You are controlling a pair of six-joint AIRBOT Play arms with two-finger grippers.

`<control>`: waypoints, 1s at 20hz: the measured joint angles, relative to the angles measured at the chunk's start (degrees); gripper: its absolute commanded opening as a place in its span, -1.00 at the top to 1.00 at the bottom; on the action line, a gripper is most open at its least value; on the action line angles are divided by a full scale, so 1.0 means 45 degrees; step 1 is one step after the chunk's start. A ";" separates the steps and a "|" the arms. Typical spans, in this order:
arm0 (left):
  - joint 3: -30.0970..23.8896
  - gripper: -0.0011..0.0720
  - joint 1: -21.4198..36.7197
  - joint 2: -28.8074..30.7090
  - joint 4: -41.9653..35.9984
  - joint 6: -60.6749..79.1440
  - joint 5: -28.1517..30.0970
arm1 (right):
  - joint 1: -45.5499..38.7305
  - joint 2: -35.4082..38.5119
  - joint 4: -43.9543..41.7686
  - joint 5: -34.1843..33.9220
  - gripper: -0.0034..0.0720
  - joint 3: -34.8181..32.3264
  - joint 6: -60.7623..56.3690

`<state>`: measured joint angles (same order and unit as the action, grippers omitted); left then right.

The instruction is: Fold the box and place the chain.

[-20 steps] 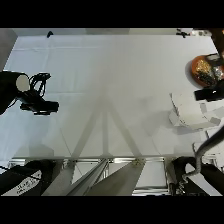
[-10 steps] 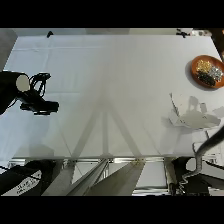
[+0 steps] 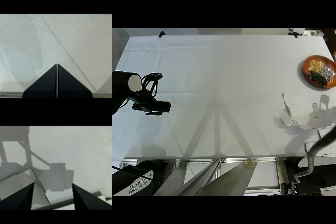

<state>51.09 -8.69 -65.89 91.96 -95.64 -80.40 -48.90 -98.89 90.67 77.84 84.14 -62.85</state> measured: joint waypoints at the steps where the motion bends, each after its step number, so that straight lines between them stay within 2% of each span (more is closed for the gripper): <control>1: 0.0000 0.94 0.0000 0.0000 0.0000 0.0000 0.0000 | -0.0039 -0.0321 -0.0155 0.0219 -0.50 0.0126 0.0194; 4: 0.0000 0.94 0.0000 0.0000 0.0000 0.0005 0.0000 | -0.0102 -0.0967 -0.0447 0.0661 -0.46 0.0335 0.0612; 6: 0.0000 0.94 0.0000 0.0000 0.0000 0.0000 0.0000 | -0.0126 -0.1175 -0.0578 0.0947 -0.33 0.0389 0.0933; 8: 0.0000 0.94 0.0000 0.0000 0.0000 0.0000 0.0005 | -0.0131 -0.1277 -0.0714 0.1248 -0.30 0.0423 0.1200; 11: 0.0000 0.94 0.0000 0.0000 0.0000 0.0005 0.0005 | -0.0136 -0.1350 -0.1064 0.1773 -0.04 0.0437 0.1588; 15: 0.0000 0.94 0.0000 0.0000 0.0000 0.0005 0.0005 | -0.0136 -0.1379 -0.1496 0.2234 0.88 0.0452 0.1880; 20: 0.0000 0.94 0.0000 0.0000 -0.0005 0.0005 0.0000 | -0.0141 -0.1375 -0.1875 0.2404 0.88 0.0452 0.2239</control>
<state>51.09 -8.69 -65.89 91.94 -95.61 -80.40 -49.54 -105.08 82.24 88.66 86.17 -52.77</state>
